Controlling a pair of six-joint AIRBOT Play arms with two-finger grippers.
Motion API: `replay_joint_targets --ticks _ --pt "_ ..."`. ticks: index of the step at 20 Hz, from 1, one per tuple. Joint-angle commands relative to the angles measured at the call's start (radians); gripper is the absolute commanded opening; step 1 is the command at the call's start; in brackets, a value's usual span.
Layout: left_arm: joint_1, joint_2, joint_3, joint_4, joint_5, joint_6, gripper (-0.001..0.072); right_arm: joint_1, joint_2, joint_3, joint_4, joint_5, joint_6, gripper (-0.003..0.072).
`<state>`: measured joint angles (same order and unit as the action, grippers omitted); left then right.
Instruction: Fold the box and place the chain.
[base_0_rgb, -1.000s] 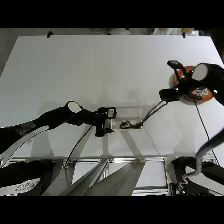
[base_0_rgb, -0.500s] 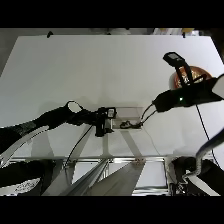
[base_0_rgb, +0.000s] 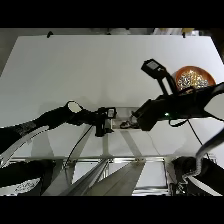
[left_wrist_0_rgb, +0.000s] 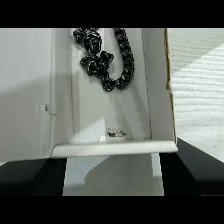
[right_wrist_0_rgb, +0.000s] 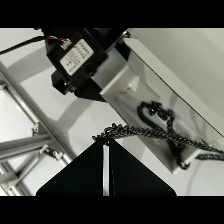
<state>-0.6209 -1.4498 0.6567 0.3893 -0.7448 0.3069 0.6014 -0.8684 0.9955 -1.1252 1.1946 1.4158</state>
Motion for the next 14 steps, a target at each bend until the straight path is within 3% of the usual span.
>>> replay_joint_targets --ticks 1,6,8,9,14 --pt "0.0 0.0 0.0 0.0 0.0 0.0 0.0271 0.061 -0.055 -0.009 0.005 -0.036 0.002 0.0017" --pt "0.0 0.0 0.0 0.0 0.0 0.0 0.0271 0.083 -0.151 -0.06 -0.021 -0.037 0.002 0.0026" --pt "0.0 0.0 0.0 0.0 0.0 0.0 0.0271 0.083 -0.164 -0.063 -0.029 -0.03 0.001 0.0167" --pt "0.0 0.0 0.0 0.0 0.0 0.0 0.0271 0.077 -0.16 -0.06 -0.029 -0.028 0.0 0.0188" --pt "0.0 0.0 0.0 0.0 0.0 0.0 0.0271 -0.076 -0.094 -0.006 -0.051 0.088 0.001 0.0139"
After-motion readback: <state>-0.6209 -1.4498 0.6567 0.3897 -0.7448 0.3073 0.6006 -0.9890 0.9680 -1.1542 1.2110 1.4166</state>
